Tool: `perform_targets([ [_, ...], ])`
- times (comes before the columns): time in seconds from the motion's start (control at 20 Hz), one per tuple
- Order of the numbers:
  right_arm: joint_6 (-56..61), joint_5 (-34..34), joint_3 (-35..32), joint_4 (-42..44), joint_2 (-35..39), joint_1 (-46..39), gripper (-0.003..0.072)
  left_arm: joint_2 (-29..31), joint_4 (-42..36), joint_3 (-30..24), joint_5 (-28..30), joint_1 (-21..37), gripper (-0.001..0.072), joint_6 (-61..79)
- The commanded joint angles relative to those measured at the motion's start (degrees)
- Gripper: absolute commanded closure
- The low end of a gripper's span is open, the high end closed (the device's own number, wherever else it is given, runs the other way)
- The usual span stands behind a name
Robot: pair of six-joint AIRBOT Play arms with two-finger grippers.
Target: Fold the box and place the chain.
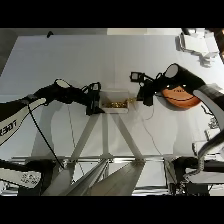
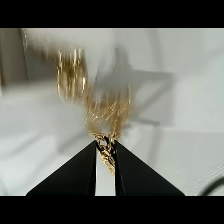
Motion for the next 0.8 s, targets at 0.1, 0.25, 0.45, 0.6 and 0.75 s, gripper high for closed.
perform_targets([
  [0.1,7.74,0.74,0.04,16.39,10.43,0.15,0.0679,0.00,0.02,0.00,0.02,0.02,0.0523,0.02],
  [0.25,7.63,0.63,0.04,27.80,14.86,0.22,0.0679,0.02,0.02,0.00,0.02,0.02,0.0523,0.02],
  [0.45,7.67,-0.11,0.04,29.11,15.67,2.82,0.0679,0.02,0.02,0.00,0.00,0.02,0.0523,0.02],
  [0.6,7.69,-0.72,0.04,22.88,15.67,6.36,0.0679,0.02,0.00,0.00,0.00,0.02,0.0523,0.02],
  [0.75,11.02,-1.66,0.04,18.51,15.37,8.50,0.0679,0.02,0.02,0.00,0.02,0.02,0.0523,0.02],
])
